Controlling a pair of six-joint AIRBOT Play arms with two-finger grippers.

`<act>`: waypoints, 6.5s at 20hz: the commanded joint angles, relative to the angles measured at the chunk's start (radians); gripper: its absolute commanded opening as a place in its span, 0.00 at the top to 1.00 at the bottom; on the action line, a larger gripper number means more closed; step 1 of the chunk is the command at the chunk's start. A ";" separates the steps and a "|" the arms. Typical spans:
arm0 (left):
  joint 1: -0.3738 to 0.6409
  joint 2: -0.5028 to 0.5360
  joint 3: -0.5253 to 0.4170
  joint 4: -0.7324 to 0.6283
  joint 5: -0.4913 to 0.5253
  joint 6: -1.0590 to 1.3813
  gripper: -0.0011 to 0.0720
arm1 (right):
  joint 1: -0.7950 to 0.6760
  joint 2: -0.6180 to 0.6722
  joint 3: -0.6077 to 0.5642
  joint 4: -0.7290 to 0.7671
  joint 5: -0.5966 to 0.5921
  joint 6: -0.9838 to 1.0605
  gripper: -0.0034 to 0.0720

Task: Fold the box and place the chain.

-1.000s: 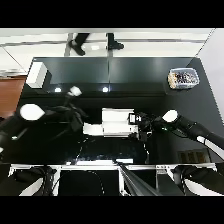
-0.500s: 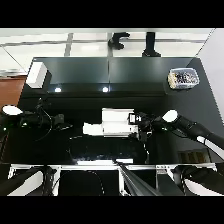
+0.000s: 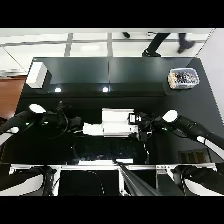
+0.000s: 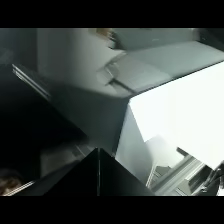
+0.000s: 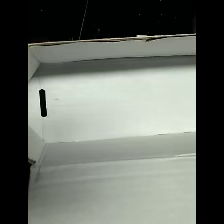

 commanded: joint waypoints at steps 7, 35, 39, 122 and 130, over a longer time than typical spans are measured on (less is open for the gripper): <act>-0.087 -0.074 0.070 -0.167 -0.073 0.160 0.50 | 0.001 0.000 0.001 0.000 0.000 0.000 0.79; -0.331 -0.071 0.330 0.039 -0.111 -0.267 0.07 | 0.001 0.000 0.000 0.000 0.000 0.000 0.79; -0.352 -0.071 0.341 0.048 -0.094 -0.291 0.26 | 0.001 0.000 0.000 0.000 0.000 0.000 0.79; -0.768 -0.172 0.571 0.871 -0.085 -1.279 0.95 | -0.003 0.052 0.001 0.000 0.032 0.043 0.10; -0.768 -0.172 0.571 0.862 -0.085 -1.256 0.96 | -0.060 0.144 0.001 -0.156 0.031 0.063 0.10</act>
